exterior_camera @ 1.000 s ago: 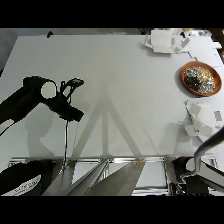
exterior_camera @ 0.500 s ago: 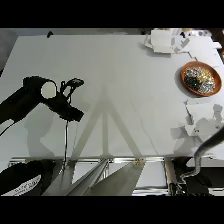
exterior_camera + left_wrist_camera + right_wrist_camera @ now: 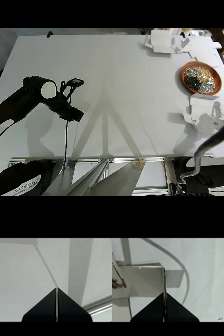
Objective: Fold the box and place the chain.
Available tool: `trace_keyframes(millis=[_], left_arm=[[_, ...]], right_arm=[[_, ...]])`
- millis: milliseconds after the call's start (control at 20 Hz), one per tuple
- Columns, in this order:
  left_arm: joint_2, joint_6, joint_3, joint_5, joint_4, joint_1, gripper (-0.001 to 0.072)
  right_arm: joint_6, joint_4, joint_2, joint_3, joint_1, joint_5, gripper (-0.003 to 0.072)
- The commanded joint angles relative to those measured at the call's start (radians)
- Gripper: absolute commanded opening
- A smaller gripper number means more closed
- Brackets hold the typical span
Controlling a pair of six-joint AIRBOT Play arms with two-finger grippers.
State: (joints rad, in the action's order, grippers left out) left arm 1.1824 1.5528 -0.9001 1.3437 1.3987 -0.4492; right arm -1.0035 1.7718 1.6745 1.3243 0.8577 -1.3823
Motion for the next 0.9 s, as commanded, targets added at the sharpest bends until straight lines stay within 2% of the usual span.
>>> trace_keyframes(millis=[0,150,250,400,600,750,850], left_arm=[[-0.001,0.000,0.000,0.000,0.000,0.000,0.0009],[-0.001,0.000,0.000,0.000,0.000,0.000,0.0009],[-0.001,0.000,0.000,0.000,0.000,0.000,0.0009],[-0.001,0.000,0.000,0.000,0.000,0.000,0.0009],[-0.001,0.000,0.000,-0.001,0.000,0.000,0.0009],[-0.001,0.000,0.000,0.000,0.000,0.000,0.0009],[-0.001,-0.001,0.000,-0.038,-0.013,0.000,0.0009]], right_arm=[[0.022,-0.065,-0.016,0.000,-0.083,-0.080,0.0019],[0.022,-0.220,-0.095,-0.013,-0.199,-0.086,0.0018],[0.023,-0.329,-0.177,-0.069,-0.284,-0.082,0.0018],[0.023,-0.456,-0.336,-0.238,-0.412,-0.024,0.0018],[0.013,-0.632,-0.592,-0.518,-0.595,0.146,0.0018],[-0.060,-0.661,-0.773,-0.699,-0.750,0.258,0.0018],[-0.129,-0.662,-0.873,-0.788,-0.851,0.326,0.0018]])
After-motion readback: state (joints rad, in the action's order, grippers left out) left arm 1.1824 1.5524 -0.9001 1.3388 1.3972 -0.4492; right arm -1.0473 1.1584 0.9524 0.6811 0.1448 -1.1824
